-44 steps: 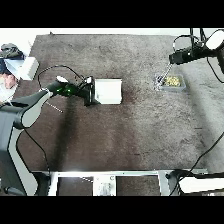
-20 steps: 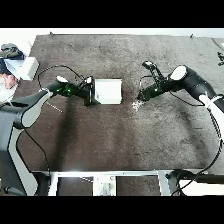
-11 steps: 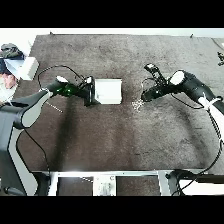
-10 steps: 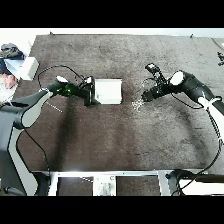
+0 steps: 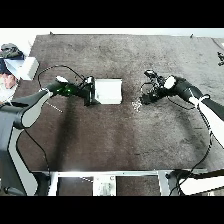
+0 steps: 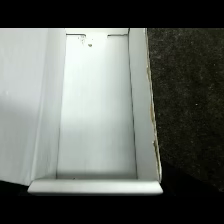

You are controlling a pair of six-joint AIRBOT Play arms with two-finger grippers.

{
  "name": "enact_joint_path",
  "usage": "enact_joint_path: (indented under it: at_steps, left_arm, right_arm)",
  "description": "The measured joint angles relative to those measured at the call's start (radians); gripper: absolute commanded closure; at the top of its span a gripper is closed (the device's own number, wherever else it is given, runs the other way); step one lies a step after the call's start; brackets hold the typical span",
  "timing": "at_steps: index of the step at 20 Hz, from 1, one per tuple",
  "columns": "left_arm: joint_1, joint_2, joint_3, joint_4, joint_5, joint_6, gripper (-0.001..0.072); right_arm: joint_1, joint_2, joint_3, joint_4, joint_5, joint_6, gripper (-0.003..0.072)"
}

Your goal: Fold the box and place the chain.

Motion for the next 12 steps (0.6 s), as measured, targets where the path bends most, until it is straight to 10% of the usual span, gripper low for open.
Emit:
enact_joint_path:
  at_steps: [11,12]
  left_arm:
    - [0.0,0.0,0.0,-0.001,0.001,0.0,0.0175]
    - [0.0,0.0,0.0,-0.001,0.0,0.0,0.0175]
  right_arm:
    - [0.005,-0.036,0.001,0.034,-0.061,0.031,0.0513]
    - [0.007,-0.039,0.001,0.037,-0.06,0.031,0.0649]
